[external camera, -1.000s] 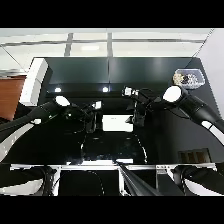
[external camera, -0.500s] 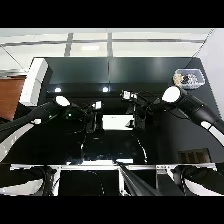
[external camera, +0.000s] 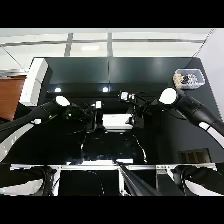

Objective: Fold the box and place the chain.

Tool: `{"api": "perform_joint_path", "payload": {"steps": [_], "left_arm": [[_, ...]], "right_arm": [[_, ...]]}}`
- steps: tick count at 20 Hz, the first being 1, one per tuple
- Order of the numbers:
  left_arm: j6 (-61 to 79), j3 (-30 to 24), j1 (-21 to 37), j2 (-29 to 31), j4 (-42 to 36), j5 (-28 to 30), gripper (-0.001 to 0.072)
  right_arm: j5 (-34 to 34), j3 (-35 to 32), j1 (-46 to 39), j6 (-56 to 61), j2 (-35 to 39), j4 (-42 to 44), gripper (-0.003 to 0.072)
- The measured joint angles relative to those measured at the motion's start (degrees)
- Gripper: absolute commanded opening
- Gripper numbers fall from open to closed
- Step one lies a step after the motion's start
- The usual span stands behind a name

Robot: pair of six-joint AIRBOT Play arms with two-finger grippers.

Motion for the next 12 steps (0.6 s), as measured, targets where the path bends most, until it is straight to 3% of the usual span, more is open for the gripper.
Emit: {"api": "perform_joint_path", "payload": {"steps": [2,12], "left_arm": [[0.0,0.0,0.0,0.0,0.0,0.0,0.0291],[0.2,0.0,0.0,0.0,0.1,-0.3,0.0291]], "right_arm": [[-0.5,0.7,0.1,0.4,0.0,-0.4,0.0252],[0.0,0.5,0.6,2.1,-0.1,-0.9,0.0256]]}}
